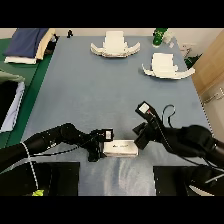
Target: Fold the box.
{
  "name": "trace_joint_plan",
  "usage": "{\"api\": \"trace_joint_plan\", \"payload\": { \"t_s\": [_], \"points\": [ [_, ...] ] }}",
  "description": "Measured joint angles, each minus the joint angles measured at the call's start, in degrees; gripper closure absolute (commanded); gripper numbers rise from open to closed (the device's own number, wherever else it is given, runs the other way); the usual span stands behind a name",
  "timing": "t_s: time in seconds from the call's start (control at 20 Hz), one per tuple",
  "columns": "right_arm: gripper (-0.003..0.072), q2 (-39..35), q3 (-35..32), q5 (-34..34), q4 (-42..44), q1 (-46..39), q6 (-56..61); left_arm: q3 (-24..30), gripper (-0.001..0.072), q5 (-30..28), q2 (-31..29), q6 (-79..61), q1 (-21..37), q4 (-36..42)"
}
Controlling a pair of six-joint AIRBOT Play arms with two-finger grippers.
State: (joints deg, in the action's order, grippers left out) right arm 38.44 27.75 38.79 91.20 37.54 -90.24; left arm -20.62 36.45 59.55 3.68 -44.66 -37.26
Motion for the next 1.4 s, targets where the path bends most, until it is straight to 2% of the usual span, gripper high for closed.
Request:
{"api": "trace_joint_plan", "payload": {
  "t_s": [0.2, 0.3, 0.6, 0.8, 0.95, 1.1, 1.25, 1.4],
  "points": [
    [0.0661, 9.49, 9.99, 12.57, -6.25, -5.95, 6.56, 0.00, 0.0245, 0.00, 0.00, 0.00, 0.00, 0.00],
    [0.0663, 13.60, 13.25, 15.98, -7.52, -7.41, 9.33, 0.00, 0.0245, 0.00, 0.00, 0.00, 0.00, 0.00],
    [0.0663, 18.78, 16.46, 20.04, -9.03, -8.76, 12.52, -0.09, 0.0245, -0.20, -0.17, 0.07, 0.00, 0.17],
    [0.0663, 19.50, 16.85, 20.46, -9.20, -8.96, 13.09, -0.55, 0.0245, -1.03, -2.99, 4.33, 1.29, -2.91],
    [0.0663, 19.65, 16.94, 20.72, -9.35, -8.96, 13.25, -0.81, 0.0245, -0.79, -7.87, 12.66, 5.46, -9.33],
    [0.0663, 19.67, 16.96, 20.79, -9.38, -9.01, 13.29, -1.01, 0.0245, -0.87, -14.10, 21.09, 12.70, -15.19],
    [0.0663, 19.67, 16.96, 20.83, -9.42, -9.07, 13.31, -1.05, 0.0245, -0.92, -18.62, 29.33, 22.16, -20.28],
    [0.0663, 19.69, 16.96, 20.85, -9.33, -8.98, 13.29, -1.81, 0.0245, -2.01, -18.45, 36.87, 33.38, -26.60]
  ]
}}
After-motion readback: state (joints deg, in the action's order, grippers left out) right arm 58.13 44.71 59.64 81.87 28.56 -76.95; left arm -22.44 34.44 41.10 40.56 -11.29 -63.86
